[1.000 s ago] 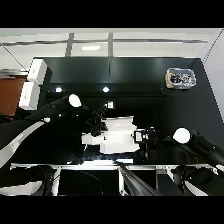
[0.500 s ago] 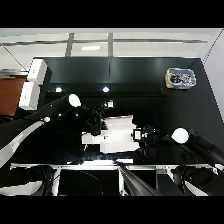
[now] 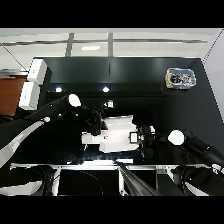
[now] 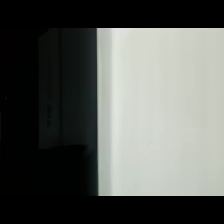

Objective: Fold the box and place the chain.

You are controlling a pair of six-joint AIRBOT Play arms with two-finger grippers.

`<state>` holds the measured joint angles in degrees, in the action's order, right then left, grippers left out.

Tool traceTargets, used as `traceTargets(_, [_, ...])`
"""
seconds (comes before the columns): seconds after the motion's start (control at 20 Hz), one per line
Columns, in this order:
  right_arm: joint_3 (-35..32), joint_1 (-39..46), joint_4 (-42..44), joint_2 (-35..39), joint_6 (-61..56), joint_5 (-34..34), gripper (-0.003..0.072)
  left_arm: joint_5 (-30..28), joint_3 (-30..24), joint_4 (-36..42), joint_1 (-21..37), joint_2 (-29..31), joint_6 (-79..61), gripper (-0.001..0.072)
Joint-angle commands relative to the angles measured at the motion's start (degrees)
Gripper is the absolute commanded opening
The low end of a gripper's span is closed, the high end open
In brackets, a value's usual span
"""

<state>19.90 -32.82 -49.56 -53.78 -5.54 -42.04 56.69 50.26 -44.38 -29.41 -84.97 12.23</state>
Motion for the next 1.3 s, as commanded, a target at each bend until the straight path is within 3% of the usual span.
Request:
traceTargets(0.0, [0.3, -0.3, 1.4, 0.0, -0.9, 0.9, 0.0708, 0.0, 0.0, 0.1, 0.0, 0.0, 0.0, 0.0028])
traceTargets(0.35, [6.1, 0.0, -1.7, 0.4, -4.7, 1.5, 0.0708, 0.2, 0.0, 0.1, 0.0, 0.0, 0.0, 0.0028])
traceTargets(0.65, [7.8, 0.1, -3.0, 0.6, -7.9, 1.9, 0.0708, 2.6, 0.0, -0.3, 0.0, 0.2, 0.0, 0.0027])
traceTargets(1.0, [8.0, 3.0, -3.1, 1.0, -8.9, -1.7, 0.0708, 0.4, 0.0, -6.4, -3.6, 2.3, -0.5, 0.0026])
traceTargets(1.25, [8.0, 3.2, -2.6, 1.0, -13.2, -2.2, 0.0708, 0.1, 0.0, -6.4, -3.7, 2.3, -0.4, 0.0026])
